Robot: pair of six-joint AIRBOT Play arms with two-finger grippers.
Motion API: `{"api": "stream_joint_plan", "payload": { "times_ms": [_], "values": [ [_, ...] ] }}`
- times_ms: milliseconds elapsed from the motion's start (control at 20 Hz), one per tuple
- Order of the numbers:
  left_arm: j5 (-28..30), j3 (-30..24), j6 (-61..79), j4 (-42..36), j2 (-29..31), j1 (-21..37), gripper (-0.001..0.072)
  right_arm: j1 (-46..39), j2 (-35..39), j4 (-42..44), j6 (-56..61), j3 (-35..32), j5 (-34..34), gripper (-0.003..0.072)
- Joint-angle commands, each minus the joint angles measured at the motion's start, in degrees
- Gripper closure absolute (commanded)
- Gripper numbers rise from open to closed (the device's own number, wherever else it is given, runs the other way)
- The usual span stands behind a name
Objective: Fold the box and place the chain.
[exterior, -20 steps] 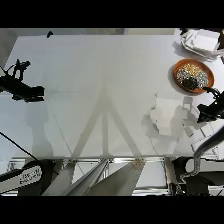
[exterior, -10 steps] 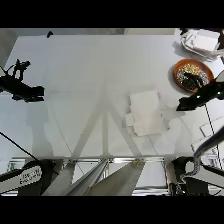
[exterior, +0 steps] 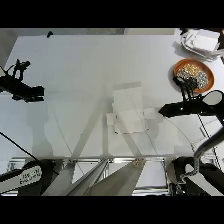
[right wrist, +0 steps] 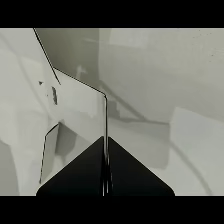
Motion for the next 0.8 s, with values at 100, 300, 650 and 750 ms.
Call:
{"api": "stream_joint_plan", "payload": {
  "times_ms": [100, 300, 650, 750],
  "values": [
    [0.1, 0.0, 0.0, -0.5, 0.0, 0.0, 0.0700, 3.1, 1.8, 1.2, 1.6, -1.7, -3.6, 0.0672],
    [2.7, 0.0, 0.0, -4.7, 0.0, 0.0, 0.0700, 3.1, 1.7, 1.2, 1.6, -1.7, -3.3, 0.0672],
    [2.6, -0.3, 16.0, -24.0, -0.2, -0.2, 0.0488, 3.1, 1.7, 1.2, 1.6, -1.7, -3.3, 0.0671],
    [0.2, -0.6, 26.8, -32.0, -1.3, -2.6, 0.0425, 3.1, 1.7, 1.2, 1.6, -1.7, -3.3, 0.0671]
  ]
}}
